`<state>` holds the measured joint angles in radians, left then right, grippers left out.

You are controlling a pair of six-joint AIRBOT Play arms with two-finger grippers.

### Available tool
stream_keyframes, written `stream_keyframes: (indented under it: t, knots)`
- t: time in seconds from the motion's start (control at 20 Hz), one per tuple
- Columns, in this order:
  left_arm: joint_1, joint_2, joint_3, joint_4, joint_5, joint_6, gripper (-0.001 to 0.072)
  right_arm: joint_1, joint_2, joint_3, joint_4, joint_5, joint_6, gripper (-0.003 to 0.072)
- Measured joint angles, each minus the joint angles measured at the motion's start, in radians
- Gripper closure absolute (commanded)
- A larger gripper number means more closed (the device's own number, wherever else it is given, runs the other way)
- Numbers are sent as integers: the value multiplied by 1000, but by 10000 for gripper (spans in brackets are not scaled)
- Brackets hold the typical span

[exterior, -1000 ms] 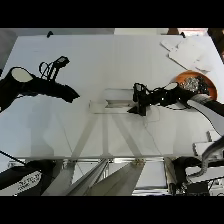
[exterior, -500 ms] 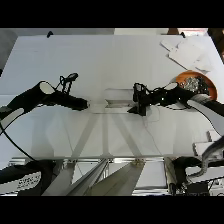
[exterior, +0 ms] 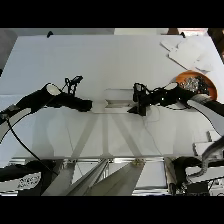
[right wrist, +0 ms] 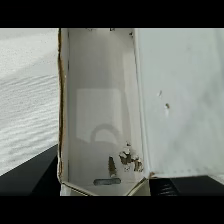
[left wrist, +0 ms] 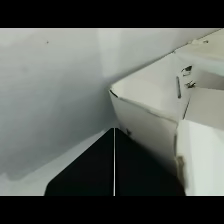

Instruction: Fold the box and place the chain.

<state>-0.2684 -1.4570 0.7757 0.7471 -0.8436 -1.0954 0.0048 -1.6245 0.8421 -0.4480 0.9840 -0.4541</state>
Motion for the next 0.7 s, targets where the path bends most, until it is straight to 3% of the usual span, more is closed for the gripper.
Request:
stream_keyframes:
  t: [0.35, 0.55, 0.65, 0.7]
  knots:
    - [-1, -1, 0, -51, -3, 20, 706, 0, 0, 0, 0, 0, 0, 287]
    - [-1, -1, 0, -149, -17, 87, 695, 0, 0, 0, 0, 0, 0, 287]
    - [-1, -1, 0, -211, -21, 117, 565, 0, 0, 0, 0, 0, 0, 287]
    - [-1, -1, 0, -237, -23, 127, 554, 0, 0, 0, 0, 0, 0, 287]
